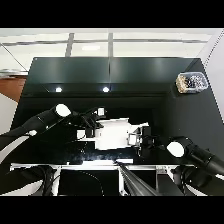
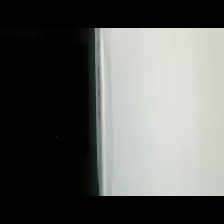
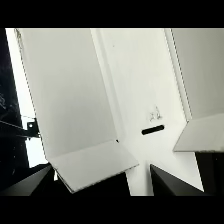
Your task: Fold the box and place the chain.
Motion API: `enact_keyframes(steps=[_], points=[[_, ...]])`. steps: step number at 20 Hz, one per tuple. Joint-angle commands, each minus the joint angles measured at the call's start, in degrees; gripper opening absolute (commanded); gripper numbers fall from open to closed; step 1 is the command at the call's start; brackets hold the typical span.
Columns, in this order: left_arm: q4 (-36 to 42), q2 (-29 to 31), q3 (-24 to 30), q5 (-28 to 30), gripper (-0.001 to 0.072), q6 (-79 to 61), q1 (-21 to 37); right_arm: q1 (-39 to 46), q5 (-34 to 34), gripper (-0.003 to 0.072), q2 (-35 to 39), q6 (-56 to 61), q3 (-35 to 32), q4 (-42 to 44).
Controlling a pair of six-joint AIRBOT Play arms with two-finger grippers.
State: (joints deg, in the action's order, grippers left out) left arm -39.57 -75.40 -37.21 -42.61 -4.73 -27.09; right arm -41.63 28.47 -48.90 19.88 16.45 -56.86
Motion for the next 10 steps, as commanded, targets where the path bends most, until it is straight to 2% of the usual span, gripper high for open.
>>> enact_keyframes(steps=[1,7,10], points=[[0.02,-0.04,0.04,-0.09,0.003,0.0,0.0,-2.54,-4.52,0.0707,-1.01,1.92,0.94,0.13],[0.02,-0.02,0.04,-0.11,0.003,0.0,0.0,-0.11,-2.38,0.0708,-1.01,2.25,6.8,-0.74],[0.02,0.04,0.04,-0.26,0.0029,0.0,-0.02,4.09,-1.31,0.0709,-1.01,3.69,7.5,1.03]])
